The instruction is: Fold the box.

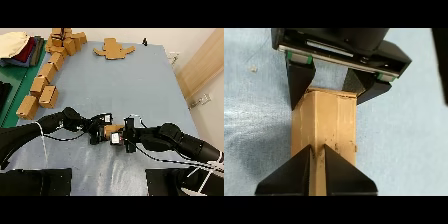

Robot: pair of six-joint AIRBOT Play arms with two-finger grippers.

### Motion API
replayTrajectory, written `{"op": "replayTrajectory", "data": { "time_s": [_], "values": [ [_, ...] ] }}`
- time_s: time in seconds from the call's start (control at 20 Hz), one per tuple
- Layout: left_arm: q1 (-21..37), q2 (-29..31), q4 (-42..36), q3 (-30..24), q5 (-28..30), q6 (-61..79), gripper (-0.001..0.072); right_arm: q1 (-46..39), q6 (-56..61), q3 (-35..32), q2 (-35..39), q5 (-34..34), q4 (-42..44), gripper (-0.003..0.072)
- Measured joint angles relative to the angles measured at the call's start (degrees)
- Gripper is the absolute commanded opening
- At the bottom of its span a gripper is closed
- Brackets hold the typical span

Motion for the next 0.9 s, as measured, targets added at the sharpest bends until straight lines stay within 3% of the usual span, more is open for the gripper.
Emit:
{"op": "replayTrajectory", "data": {
  "time_s": [0.9],
  "values": [
    [0.0, 0.0, 0.1, 0.0, 0.0, 0.0, 0.0352, 0.0, 0.0, 0.1, 1.6, 0.1, 1.9, 0.0085]
  ]
}}
